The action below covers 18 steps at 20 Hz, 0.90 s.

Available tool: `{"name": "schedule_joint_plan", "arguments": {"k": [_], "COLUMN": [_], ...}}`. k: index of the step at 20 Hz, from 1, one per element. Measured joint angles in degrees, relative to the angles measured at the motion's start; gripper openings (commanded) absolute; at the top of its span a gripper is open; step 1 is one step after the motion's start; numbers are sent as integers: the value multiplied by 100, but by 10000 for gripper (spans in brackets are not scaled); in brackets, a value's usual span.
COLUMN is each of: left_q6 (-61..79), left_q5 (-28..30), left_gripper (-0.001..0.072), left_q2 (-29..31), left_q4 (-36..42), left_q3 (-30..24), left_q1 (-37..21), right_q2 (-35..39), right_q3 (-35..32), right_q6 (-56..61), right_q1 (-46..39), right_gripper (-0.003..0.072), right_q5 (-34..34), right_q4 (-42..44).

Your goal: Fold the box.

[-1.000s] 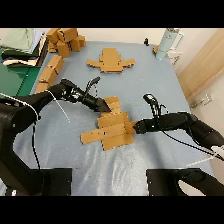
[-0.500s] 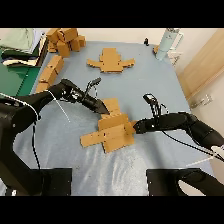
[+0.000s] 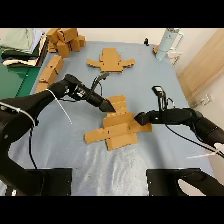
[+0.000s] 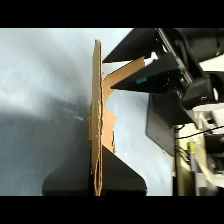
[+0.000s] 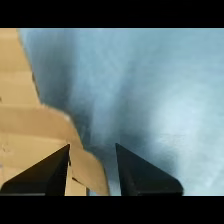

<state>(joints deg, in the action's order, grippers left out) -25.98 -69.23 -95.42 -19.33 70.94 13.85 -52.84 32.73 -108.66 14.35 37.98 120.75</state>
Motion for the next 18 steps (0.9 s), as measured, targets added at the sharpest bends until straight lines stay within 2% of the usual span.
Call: {"name": "schedule_joint_plan", "arguments": {"k": [5, 9, 10, 11, 12, 18], "left_q6": [798, 1521, 1709, 1864, 2026, 2645], "left_q5": [660, 1235, 1325, 1386, 1432, 1515], "left_gripper": [9, 10, 11, 11, 12, 12], "left_q2": [468, 828, 894, 938, 966, 1014], "left_q4": [-33, -31, -35, -37, -39, -68], "left_q3": [-118, -584, -730, -857, -986, -1464], "left_q1": [424, 625, 658, 671, 693, 723], "right_q2": [0, 0, 0, 0, 0, -7], "right_q3": [155, 181, 186, 188, 188, 190], "right_q6": [485, 761, 828, 909, 970, 1141], "right_q1": [-387, -498, -507, -518, -522, -535], "right_gripper": [465, 448, 330, 124, 8, 8], "right_q5": [-315, -476, -529, -608, -643, -822], "right_q4": [-31, -31, -33, -28, -31, -9]}}
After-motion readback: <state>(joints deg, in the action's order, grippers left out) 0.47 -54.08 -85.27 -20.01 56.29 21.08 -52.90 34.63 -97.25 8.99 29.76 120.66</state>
